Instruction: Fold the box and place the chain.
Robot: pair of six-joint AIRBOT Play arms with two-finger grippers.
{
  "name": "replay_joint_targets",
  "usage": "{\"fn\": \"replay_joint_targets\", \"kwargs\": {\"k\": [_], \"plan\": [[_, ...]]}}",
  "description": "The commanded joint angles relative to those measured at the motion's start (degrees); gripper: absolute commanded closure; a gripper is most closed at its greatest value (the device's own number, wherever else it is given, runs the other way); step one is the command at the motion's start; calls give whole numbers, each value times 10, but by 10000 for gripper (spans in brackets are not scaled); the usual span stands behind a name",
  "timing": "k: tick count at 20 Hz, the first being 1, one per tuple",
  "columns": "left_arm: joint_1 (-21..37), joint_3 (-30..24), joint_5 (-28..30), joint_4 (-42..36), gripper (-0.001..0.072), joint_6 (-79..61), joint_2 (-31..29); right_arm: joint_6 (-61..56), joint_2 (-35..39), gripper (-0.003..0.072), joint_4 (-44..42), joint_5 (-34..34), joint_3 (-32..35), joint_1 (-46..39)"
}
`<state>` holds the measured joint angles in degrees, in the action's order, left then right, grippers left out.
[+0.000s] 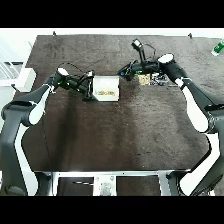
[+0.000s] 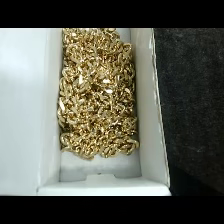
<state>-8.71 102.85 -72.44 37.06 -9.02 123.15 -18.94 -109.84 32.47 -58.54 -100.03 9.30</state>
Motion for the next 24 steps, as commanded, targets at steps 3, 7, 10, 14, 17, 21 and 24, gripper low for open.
{"fn": "replay_joint_targets", "kwargs": {"k": [3, 7, 10, 14, 17, 21, 24], "plan": [[0, 0, 0, 0, 221, 0, 0, -2, -7, 477, 89, 9, -3, 40], [0, 0, 0, 0, 221, 0, 0, -1, -7, 465, 89, -57, -19, 47], [0, 0, 0, 0, 221, 0, 0, -1, -7, 467, 84, -74, -40, 50], [0, 0, 0, 0, 221, 0, 0, -2, -9, 467, 76, -88, -45, 60], [0, 0, 0, 0, 221, 0, 0, -1, -9, 466, 77, -88, -45, 70], [0, 0, 0, 0, 221, 0, 0, -1, -16, 430, 92, -89, -45, 76], [0, 0, 0, 0, 221, 0, 0, -1, -20, 414, 106, -88, -45, 80]]}}
